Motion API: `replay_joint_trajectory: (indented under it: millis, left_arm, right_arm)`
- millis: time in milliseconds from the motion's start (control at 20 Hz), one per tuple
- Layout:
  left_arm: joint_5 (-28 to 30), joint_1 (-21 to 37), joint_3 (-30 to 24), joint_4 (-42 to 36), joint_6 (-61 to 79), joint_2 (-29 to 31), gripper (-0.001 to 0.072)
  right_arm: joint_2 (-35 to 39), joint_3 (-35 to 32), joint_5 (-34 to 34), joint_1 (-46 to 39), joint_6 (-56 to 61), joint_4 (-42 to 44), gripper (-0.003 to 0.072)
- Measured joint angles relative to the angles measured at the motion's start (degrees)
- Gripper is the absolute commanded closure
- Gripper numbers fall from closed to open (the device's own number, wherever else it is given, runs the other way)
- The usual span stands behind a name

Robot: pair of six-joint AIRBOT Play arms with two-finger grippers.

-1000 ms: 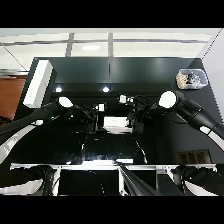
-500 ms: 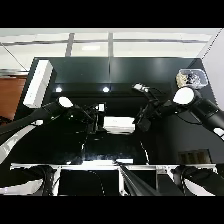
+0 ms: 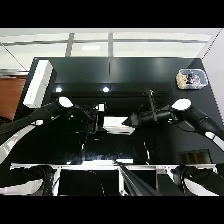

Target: Fold the box and place the chain.

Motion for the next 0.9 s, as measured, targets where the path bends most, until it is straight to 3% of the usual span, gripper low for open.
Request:
replay_joint_trajectory:
  millis: [900]
  left_arm:
    - [0.26,0.00,0.00,-0.09,-0.17,-0.02,0.0303]
  right_arm:
    - [-3.87,-0.35,-7.10,1.05,3.93,-5.92,0.0677]
